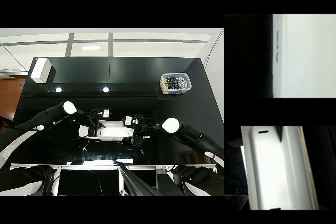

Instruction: Fold the box and place the chain.

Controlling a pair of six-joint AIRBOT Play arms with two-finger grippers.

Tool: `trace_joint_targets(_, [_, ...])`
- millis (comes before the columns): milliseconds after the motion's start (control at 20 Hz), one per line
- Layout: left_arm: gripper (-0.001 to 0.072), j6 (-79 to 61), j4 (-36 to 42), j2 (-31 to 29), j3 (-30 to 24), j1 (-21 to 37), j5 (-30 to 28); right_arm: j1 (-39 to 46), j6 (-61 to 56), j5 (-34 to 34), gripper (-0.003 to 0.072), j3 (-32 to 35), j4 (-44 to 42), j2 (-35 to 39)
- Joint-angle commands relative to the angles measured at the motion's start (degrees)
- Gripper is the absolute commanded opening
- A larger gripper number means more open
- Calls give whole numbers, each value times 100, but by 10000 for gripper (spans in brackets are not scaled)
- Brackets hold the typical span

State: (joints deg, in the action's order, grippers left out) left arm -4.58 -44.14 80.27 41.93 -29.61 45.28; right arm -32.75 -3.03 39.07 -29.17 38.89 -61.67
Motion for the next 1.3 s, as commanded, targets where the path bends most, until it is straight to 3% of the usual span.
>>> trace_joint_targets(0, [31, 24, 4, 2, -2, -2, -26, 28, 667, 164, 659, 7, -227, -363])
trace_joint_targets(550, [31, 24, 4, 2, -2, -2, -20, 328, 1080, 162, 649, 13, -229, -662])
trace_joint_targets(600, [32, 24, 4, 2, -2, -2, -20, 334, 1110, 164, 641, 13, -232, -673])
trace_joint_targets(650, [31, 24, 7, 2, -2, -2, -20, 334, 1123, 166, 574, 15, -258, -680])
trace_joint_targets(1250, [31, 24, 4, 2, -2, -2, -22, 334, 1228, 160, 573, 15, -356, -863])
